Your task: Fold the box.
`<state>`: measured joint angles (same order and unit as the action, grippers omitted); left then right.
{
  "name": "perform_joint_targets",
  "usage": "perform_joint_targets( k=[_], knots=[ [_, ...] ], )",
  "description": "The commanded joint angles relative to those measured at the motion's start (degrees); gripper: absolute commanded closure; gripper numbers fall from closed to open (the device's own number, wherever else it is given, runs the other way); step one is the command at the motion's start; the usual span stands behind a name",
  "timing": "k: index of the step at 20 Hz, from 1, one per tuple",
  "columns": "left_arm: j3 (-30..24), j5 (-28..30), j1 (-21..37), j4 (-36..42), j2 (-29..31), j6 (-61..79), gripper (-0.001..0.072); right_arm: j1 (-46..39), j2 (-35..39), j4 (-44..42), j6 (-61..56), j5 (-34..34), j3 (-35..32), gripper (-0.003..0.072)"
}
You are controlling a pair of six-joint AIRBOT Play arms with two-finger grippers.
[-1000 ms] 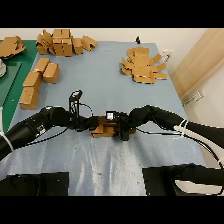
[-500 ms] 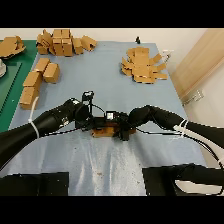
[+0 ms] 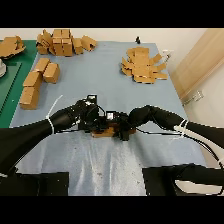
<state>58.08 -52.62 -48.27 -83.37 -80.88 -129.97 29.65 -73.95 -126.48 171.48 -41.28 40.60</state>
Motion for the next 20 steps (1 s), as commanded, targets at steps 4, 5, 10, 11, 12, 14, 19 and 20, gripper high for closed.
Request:
perform_joint_targets(
  k=[4,5,10,11,12,14,19,20],
  knots=[
    [0.3,0.4,-0.2,-1.6,-1.0,1.3,0.0331,0.0,0.0,0.0,0.0,0.0,0.0,0.0147],
    [0.3,-0.1,-0.2,-1.8,-1.2,1.4,0.0479,0.0,0.0,0.0,0.0,0.0,0.0,0.0147],
    [0.3,-0.6,-0.2,-1.9,-1.4,0.8,0.0699,0.0,0.0,0.0,0.0,0.0,0.0,0.0147],
    [0.3,-0.6,-0.2,-1.9,-1.4,0.6,0.0700,0.0,0.0,0.0,0.0,0.0,0.0,0.0147],
    [0.3,-0.6,-0.2,-1.8,-1.4,0.6,0.0699,0.0,0.0,0.0,0.0,0.0,0.0,0.0147],
    [0.3,-0.6,-0.2,-1.1,-1.4,0.6,0.0699,0.0,0.0,0.0,0.0,0.0,0.0,0.0147],
    [0.3,-1.4,0.2,-0.7,0.8,1.1,0.0275,0.0,0.0,0.0,0.0,0.0,0.0,0.0146],
    [0.3,-1.9,0.3,-1.2,1.6,1.1,0.0275,0.0,0.0,0.0,0.0,0.0,0.0,0.0147]
  ],
)
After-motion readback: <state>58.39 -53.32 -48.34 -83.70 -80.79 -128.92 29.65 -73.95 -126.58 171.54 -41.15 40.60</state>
